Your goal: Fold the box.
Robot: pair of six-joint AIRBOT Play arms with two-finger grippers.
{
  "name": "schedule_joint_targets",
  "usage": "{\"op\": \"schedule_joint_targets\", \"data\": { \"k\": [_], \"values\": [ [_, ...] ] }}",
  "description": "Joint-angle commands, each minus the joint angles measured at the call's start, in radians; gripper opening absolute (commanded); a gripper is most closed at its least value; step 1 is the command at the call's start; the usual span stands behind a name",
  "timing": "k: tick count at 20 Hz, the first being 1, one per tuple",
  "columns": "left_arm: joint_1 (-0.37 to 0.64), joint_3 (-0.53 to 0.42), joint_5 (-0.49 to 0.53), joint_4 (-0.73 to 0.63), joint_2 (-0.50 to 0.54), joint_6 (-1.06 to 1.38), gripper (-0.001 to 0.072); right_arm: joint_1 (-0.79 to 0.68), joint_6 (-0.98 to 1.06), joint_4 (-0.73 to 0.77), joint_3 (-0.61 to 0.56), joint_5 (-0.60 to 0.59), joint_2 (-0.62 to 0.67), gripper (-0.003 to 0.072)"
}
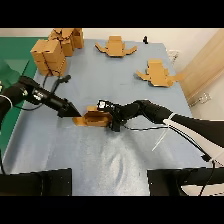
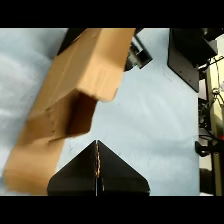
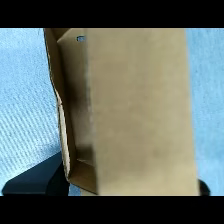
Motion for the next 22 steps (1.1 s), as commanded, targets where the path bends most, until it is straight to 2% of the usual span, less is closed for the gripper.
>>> {"op": "schedule_joint_targets", "data": {
  "k": [1,3,5,9,11,12,14,16,18,19,22],
  "values": [
    [-0.173,-0.089,0.202,-0.027,0.091,0.014,0.0015,0.0,0.005,0.001,0.001,0.002,0.0,0.001],
    [-0.269,-0.071,0.425,-0.023,0.089,0.014,0.0017,0.0,0.009,0.002,0.001,0.0,0.0,0.001],
    [-0.317,-0.04,0.579,-0.023,0.077,0.029,0.0017,0.0,0.009,0.001,0.001,-0.002,0.0,0.001],
    [-0.33,0.077,0.644,-0.005,0.019,-0.026,0.0016,0.0,0.008,-0.002,0.001,-0.002,0.0,0.001],
    [-0.333,0.142,0.637,0.087,-0.037,-0.128,0.0016,0.0,0.008,-0.002,0.001,-0.002,-0.001,0.001],
    [-0.335,0.183,0.593,0.163,-0.079,-0.206,0.0016,0.0,0.008,-0.002,0.001,-0.002,0.0,0.001],
    [-0.344,0.27,0.435,0.286,-0.171,-0.317,0.0017,0.0,0.008,-0.002,0.001,-0.002,0.0,0.001],
    [-0.359,0.342,0.272,0.332,-0.255,-0.319,0.0017,0.0,0.008,-0.002,0.001,-0.003,0.0,0.001],
    [-0.381,0.391,0.185,0.372,-0.314,-0.32,0.0017,0.0,0.008,-0.002,0.001,-0.003,-0.001,0.001],
    [-0.389,0.407,0.181,0.384,-0.328,-0.32,0.0016,0.0,0.008,-0.002,0.001,-0.002,0.0,0.001],
    [-0.355,0.437,0.274,0.401,-0.291,-0.362,0.0016,0.0,0.009,-0.002,0.001,-0.008,-0.001,0.001]
  ]
}}
